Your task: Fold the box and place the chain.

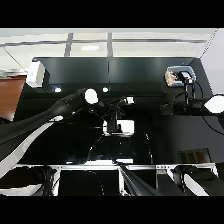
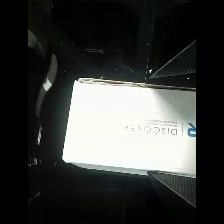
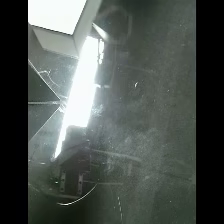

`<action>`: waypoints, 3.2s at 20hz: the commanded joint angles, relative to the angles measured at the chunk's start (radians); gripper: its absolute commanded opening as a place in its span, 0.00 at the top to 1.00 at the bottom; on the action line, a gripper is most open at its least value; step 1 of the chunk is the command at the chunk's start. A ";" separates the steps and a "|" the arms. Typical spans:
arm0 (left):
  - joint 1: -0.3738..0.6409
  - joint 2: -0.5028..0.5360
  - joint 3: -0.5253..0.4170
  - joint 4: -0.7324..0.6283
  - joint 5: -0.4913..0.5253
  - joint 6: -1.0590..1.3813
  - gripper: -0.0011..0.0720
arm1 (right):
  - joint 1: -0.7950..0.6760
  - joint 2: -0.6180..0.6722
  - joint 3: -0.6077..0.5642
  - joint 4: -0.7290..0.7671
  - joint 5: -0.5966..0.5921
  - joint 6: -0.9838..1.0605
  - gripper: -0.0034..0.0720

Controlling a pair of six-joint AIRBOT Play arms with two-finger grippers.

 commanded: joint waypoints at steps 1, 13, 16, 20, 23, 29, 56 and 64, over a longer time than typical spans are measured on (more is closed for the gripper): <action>-0.007 -0.002 0.000 0.038 -0.007 0.001 0.02 | 0.000 0.000 0.000 0.001 0.001 0.010 0.94; -0.109 -0.044 0.014 0.307 0.030 -0.160 0.05 | 0.000 0.000 0.000 0.001 0.001 0.029 0.94; -0.123 -0.034 0.063 0.397 -0.003 -0.255 0.54 | 0.000 0.000 0.000 0.001 0.008 0.029 0.94; -0.014 0.064 0.126 0.557 -0.169 -0.430 0.61 | 0.000 0.000 0.000 0.000 0.012 0.036 0.94; 0.171 0.175 0.126 0.660 -0.293 -0.566 0.60 | 0.000 0.000 0.000 0.000 0.011 0.036 0.94; 0.726 0.269 0.120 0.716 -0.330 -0.882 0.60 | 0.000 0.000 0.000 0.001 0.008 0.040 0.94; 1.148 -0.192 0.438 0.473 -0.103 -0.689 0.01 | 0.000 0.000 0.000 0.028 0.005 0.103 0.94; 1.076 -0.132 0.795 0.141 -0.431 -0.965 0.96 | 0.002 0.000 0.000 0.095 0.003 0.117 0.94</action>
